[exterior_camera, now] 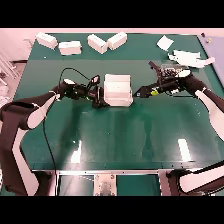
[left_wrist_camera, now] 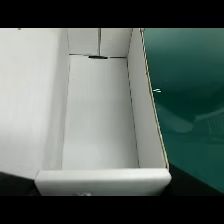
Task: Fold the box and place the chain.
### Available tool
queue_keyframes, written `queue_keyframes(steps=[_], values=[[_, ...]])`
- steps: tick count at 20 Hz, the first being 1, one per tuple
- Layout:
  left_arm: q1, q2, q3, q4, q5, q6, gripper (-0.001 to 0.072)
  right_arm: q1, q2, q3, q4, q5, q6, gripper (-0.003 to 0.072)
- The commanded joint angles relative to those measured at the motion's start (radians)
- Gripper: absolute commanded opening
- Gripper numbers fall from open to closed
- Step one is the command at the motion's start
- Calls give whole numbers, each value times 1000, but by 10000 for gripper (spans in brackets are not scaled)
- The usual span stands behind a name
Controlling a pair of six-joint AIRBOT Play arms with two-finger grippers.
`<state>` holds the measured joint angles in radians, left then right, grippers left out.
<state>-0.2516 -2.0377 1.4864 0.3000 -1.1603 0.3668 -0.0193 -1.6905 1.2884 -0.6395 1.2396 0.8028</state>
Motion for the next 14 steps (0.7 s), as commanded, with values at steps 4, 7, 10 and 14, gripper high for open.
queue_keyframes(steps=[4,7,10,14], values=[[0,0,0,0,-1,0,534,23,10,2,0,-1,9,293],[0,0,0,0,-2,0,534,24,10,2,-2,-3,9,294],[0,0,0,0,-3,0,534,46,10,6,-45,-45,22,322],[0,0,0,0,-4,0,534,74,10,33,-121,-73,62,385]])
